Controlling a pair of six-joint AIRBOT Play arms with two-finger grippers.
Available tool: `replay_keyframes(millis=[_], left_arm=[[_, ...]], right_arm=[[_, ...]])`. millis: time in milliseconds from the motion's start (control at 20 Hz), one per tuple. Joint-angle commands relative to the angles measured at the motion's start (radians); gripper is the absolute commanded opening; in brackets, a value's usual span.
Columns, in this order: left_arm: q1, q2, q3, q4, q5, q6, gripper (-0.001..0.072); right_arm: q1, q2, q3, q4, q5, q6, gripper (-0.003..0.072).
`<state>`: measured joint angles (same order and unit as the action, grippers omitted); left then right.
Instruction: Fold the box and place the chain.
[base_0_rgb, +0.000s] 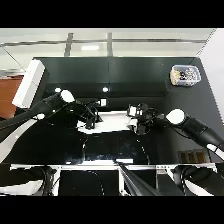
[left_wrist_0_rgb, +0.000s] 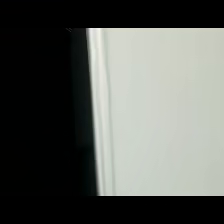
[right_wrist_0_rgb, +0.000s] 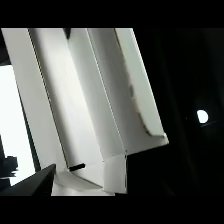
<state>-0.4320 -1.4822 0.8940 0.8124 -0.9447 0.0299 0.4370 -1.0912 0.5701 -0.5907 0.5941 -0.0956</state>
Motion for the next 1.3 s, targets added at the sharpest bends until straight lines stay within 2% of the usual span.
replay_keyframes(millis=[0, 450, 750, 1250], left_arm=[[-0.022, 0.001, 0.024, -0.001, -0.006, 0.015, 0.0026], [-0.026, 0.0, 0.032, -0.002, -0.006, 0.014, 0.0026], [-0.026, -0.006, 0.032, -0.002, -0.007, 0.014, 0.0026], [-0.026, -0.011, 0.031, -0.001, -0.009, 0.014, 0.0026]], right_arm=[[-0.009, 0.001, 0.001, 0.021, 0.042, -0.021, 0.0675], [-0.009, -0.05, 0.0, 0.018, 0.104, -0.022, 0.0675], [-0.009, -0.099, 0.0, 0.043, 0.101, -0.115, 0.0675], [-0.009, -0.16, 0.0, 0.04, 0.089, -0.138, 0.0674]])
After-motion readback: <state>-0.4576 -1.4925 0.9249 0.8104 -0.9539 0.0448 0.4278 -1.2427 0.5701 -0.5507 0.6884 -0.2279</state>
